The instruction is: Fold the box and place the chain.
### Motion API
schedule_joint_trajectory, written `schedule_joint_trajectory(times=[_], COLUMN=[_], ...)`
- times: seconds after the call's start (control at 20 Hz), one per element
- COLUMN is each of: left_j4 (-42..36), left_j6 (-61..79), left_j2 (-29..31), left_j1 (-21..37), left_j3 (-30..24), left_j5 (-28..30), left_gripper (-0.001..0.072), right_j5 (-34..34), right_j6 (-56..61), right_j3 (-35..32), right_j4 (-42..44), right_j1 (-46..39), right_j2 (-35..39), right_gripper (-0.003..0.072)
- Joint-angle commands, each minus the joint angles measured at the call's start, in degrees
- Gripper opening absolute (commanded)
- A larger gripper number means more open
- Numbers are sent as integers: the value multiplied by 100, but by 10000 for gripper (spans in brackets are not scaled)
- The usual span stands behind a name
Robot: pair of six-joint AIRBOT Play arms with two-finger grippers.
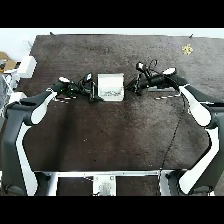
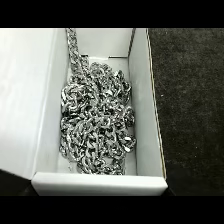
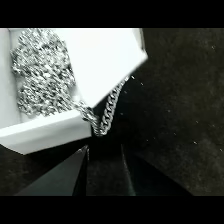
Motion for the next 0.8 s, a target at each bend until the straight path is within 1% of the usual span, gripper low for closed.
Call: schedule_joint_trajectory(times=[0.0, 0.1, 0.25, 0.45, 0.55, 0.75], left_j4=[0, 0, 0, 0, 0, 0], left_j6=[0, 0, -2, -2, 0, -2], left_j2=[-2, -2, -2, -2, -2, -2], left_j1=[0, 2, 2, 2, 0, 0], left_j3=[2, 2, 2, 2, 2, 2], left_j5=[0, 0, 0, 0, 0, 0], left_gripper=[358, 358, 358, 358, 358, 358], right_j5=[-413, -439, -396, -354, -361, -363], right_j6=[-551, -885, -973, -1032, -1036, -1137], right_j3=[-4, -4, -2, -2, -2, -2], right_j4=[-92, -35, -39, -37, -20, 83], right_j1=[44, 153, 319, 332, 339, 350], right_j2=[-98, -175, -203, -221, -221, -221], right_gripper=[242, 242, 241, 240, 193, 193])
